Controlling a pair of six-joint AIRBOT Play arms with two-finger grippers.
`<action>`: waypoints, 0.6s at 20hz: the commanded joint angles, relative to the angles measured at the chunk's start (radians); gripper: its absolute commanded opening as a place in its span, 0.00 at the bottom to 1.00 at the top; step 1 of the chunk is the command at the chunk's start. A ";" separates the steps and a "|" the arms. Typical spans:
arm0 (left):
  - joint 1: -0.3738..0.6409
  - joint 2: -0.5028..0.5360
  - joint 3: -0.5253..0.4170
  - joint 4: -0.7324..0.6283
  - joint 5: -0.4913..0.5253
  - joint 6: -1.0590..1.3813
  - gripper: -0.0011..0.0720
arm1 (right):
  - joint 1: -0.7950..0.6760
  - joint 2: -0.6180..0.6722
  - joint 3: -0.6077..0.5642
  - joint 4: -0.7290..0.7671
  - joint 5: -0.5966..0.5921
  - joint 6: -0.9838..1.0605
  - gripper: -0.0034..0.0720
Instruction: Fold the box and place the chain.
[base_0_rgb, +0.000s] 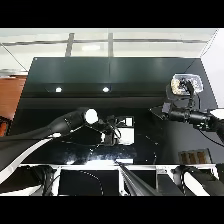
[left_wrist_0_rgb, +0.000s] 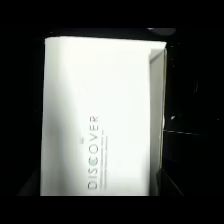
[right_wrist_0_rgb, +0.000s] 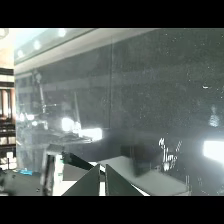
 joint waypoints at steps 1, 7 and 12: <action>-0.017 -0.019 0.001 0.002 0.086 -0.034 0.94 | 0.000 0.001 0.000 0.000 0.000 0.012 0.11; 0.125 0.040 0.003 0.004 0.016 -0.090 0.32 | 0.000 0.001 0.000 0.001 -0.002 0.012 0.11; 0.489 0.111 0.032 0.164 0.003 -0.306 0.34 | 0.000 0.001 0.000 0.005 -0.018 0.011 0.11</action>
